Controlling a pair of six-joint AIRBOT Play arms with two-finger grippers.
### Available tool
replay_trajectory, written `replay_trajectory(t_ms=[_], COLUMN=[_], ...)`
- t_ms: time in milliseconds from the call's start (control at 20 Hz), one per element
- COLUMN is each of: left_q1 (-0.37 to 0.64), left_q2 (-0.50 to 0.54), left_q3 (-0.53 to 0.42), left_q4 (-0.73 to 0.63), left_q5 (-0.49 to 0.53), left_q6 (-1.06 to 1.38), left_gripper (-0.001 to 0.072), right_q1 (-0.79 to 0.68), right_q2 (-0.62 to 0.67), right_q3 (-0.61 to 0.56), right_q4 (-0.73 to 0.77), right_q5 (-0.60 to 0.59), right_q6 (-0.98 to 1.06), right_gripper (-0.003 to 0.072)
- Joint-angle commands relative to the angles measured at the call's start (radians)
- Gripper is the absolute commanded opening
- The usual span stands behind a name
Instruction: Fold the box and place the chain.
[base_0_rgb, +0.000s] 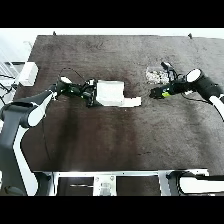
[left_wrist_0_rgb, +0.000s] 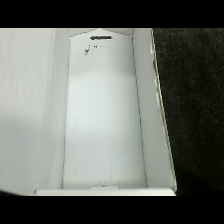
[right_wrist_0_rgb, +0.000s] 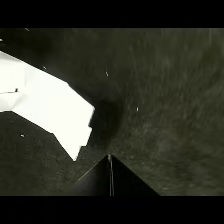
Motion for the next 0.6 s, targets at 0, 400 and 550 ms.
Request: replay_trajectory(t_ms=[0, 400, 550], left_q1=[0.0, 0.0, 0.0], left_q2=[0.0, 0.0, 0.0], left_q3=[0.0, 0.0, 0.0], left_q4=[0.0, 0.0, 0.0], left_q5=[0.0, 0.0, 0.0], left_q6=[0.0, 0.0, 0.0], left_gripper=[0.0356, 0.0356, 0.0355], right_q1=[-0.021, 0.054, 0.108], right_q2=[-0.075, -0.197, -0.195], right_q3=[-0.035, -0.04, -0.038], right_q4=[0.14, 0.385, 0.467], right_q5=[-0.012, -0.035, -0.038], right_q6=[-0.01, -0.141, -0.183], right_gripper=[0.0011, 0.0011, 0.0011])
